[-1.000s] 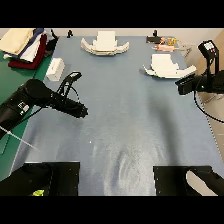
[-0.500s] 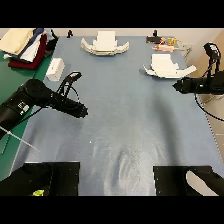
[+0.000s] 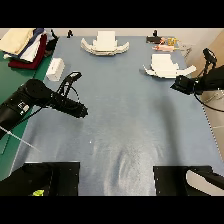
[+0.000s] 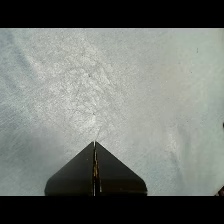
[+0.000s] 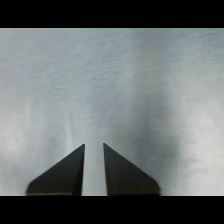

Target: Fold the box.

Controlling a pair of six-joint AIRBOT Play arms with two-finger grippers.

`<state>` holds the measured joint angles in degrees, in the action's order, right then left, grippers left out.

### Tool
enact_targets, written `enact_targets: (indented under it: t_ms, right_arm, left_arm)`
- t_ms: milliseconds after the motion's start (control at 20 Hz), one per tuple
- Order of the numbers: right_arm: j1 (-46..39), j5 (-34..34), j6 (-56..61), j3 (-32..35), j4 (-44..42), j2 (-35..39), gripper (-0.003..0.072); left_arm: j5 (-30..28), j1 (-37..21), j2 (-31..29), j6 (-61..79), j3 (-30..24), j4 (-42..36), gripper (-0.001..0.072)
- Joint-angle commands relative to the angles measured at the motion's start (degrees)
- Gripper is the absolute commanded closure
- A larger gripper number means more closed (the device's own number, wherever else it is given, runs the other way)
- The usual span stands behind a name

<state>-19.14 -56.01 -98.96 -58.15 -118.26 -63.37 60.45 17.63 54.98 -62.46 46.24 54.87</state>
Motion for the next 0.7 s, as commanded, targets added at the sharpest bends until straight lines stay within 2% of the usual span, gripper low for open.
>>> enact_targets:
  t_ms: [0,50,200,300,500,650]
  right_arm:
    - [-2.6,-1.6,1.6,-11.8,2.9,-11.2,0.0254]
    - [-3.5,-1.5,1.6,-16.5,2.9,-14.8,0.0226]
    - [-7.3,-1.5,3.4,-31.5,3.8,-26.4,0.0225]
    - [-10.1,-1.5,5.1,-39.0,4.5,-33.1,0.0226]
    - [-14.4,1.2,5.6,-47.6,4.5,-42.8,0.0226]
    - [-16.6,0.5,8.1,-54.5,4.5,-49.9,0.0226]
  left_arm:
    - [0.0,0.0,0.0,0.0,0.0,0.0,0.0697]
    - [0.0,0.0,0.0,0.0,0.0,0.0,0.0697]
    - [0.0,0.0,0.0,0.0,0.0,0.0,0.0697]
    - [0.0,0.0,0.0,0.0,0.0,0.0,0.0697]
    - [0.0,0.0,0.0,0.0,0.0,0.0,0.0697]
    - [0.0,0.0,0.0,0.0,0.0,0.0,0.0697]
